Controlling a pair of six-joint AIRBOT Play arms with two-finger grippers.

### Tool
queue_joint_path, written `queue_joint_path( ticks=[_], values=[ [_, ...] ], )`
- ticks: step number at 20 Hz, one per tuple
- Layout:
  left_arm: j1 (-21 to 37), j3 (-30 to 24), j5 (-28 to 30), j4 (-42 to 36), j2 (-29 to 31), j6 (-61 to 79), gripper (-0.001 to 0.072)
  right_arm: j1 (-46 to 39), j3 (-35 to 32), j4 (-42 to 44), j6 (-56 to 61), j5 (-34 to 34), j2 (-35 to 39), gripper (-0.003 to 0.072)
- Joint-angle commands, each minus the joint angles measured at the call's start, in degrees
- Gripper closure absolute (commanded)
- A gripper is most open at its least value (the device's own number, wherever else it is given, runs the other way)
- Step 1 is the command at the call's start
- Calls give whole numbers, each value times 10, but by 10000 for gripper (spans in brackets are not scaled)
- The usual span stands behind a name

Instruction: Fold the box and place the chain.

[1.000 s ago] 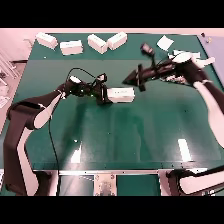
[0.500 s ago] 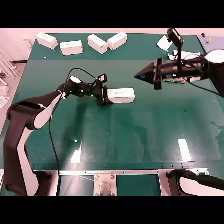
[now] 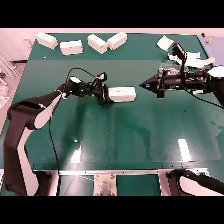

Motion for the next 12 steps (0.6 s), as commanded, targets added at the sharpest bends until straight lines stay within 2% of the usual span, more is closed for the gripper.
queue_joint_path(
  ticks=[1,5,6,7,8,12],
  values=[
    [0,0,-2,-35,1,0,148,-2,-5,0,16,1,2,678],
    [0,0,-4,-39,0,0,149,-2,-5,0,15,1,2,678],
    [0,1,-3,-41,1,0,203,-2,-5,0,15,1,2,678],
    [0,2,-7,-44,2,0,494,-2,-5,0,15,1,2,678],
    [3,5,-17,-45,4,0,688,-2,-5,0,15,1,2,678],
    [20,22,-15,-28,25,-110,693,-4,-5,0,16,16,2,678]
  ],
)
